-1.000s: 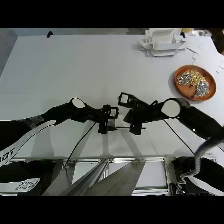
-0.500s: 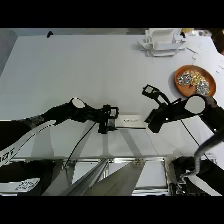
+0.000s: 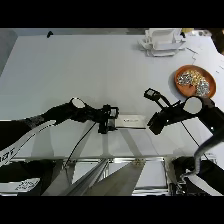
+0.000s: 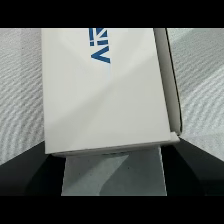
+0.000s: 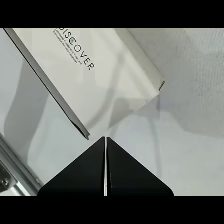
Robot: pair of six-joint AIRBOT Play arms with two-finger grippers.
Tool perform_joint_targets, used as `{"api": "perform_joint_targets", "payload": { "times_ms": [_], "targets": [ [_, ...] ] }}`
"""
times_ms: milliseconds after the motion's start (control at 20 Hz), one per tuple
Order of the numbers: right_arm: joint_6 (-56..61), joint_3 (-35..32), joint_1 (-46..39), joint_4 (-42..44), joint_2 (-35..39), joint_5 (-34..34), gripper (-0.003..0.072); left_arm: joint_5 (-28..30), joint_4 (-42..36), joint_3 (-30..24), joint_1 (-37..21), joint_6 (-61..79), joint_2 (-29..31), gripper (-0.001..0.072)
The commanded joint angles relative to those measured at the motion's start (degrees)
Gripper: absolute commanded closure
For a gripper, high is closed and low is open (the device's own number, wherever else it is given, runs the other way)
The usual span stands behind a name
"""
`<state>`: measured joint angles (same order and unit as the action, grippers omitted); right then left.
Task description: Fold the box and place the chain.
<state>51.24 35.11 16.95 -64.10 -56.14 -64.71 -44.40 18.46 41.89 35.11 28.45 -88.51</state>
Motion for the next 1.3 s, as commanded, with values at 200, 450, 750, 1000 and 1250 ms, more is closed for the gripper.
{"api": "perform_joint_targets", "payload": {
  "times_ms": [200, 450, 750, 1000, 1250],
  "targets": [
    [0.17, -0.04, 2.21, -1.68, -1.22, 0.11, 0.0672, 0.00, 0.00, 0.02, 0.00, 0.02, 0.02, 0.0570],
    [1.46, -0.04, 2.21, -3.56, 4.09, -0.22, 0.0672, 0.00, 0.00, 0.02, -0.02, 0.02, 0.02, 0.0570],
    [0.52, -0.07, 2.21, 0.26, 4.20, 2.95, 0.0672, 0.00, 0.00, 0.02, 0.00, 0.02, 0.02, 0.0570],
    [0.55, -0.76, 2.23, -0.11, 1.81, 2.97, 0.0672, 0.00, 0.00, 0.02, 0.00, 0.02, 0.02, 0.0570],
    [0.85, -1.22, 2.21, -2.10, 1.31, 0.66, 0.0672, 0.00, 0.00, 0.02, 0.00, 0.02, 0.02, 0.0570]
  ]
}}
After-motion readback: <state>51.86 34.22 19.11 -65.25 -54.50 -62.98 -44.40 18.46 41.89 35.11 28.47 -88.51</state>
